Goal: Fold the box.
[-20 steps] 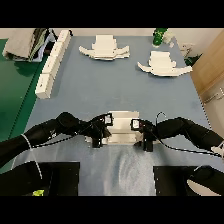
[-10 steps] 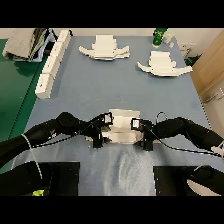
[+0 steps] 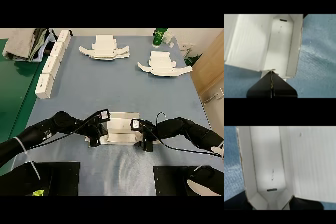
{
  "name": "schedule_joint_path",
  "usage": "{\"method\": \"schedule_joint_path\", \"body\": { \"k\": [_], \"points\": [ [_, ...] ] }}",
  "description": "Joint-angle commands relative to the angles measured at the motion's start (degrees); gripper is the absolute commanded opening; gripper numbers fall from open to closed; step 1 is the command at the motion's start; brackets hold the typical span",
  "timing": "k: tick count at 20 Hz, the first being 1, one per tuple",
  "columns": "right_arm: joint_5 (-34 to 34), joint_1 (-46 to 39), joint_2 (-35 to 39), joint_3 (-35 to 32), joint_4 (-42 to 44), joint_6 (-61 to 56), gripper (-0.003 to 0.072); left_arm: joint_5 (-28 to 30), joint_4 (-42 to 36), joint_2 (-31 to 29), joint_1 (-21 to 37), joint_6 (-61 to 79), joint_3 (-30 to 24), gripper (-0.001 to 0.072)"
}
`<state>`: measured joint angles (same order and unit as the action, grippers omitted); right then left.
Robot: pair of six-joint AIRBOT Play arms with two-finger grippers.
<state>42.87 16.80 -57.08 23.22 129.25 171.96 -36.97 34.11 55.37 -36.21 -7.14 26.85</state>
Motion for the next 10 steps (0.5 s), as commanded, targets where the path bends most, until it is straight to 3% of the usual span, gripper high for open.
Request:
{"method": "schedule_joint_path", "body": {
  "k": [1, 4, 7, 10],
  "points": [
    [-0.17, 0.02, 0.00, 0.02, -0.02, -0.02, 0.0503, -6.36, 11.34, -5.42, 3.69, -18.14, 0.04, 0.0015],
    [-0.17, 0.02, 0.00, 0.02, -0.02, -0.02, 0.0503, -11.47, 23.93, -13.35, 7.28, -36.48, 0.04, 0.0015],
    [-0.17, 0.02, 0.00, 0.02, -0.02, -0.02, 0.0503, -11.72, 32.06, -21.14, 12.94, -58.73, -0.02, 0.0015],
    [-0.17, 0.02, 0.00, 0.02, -0.02, -0.02, 0.0503, -16.87, 35.58, -20.85, 22.21, -70.40, -0.39, 0.0015]
  ]
}}
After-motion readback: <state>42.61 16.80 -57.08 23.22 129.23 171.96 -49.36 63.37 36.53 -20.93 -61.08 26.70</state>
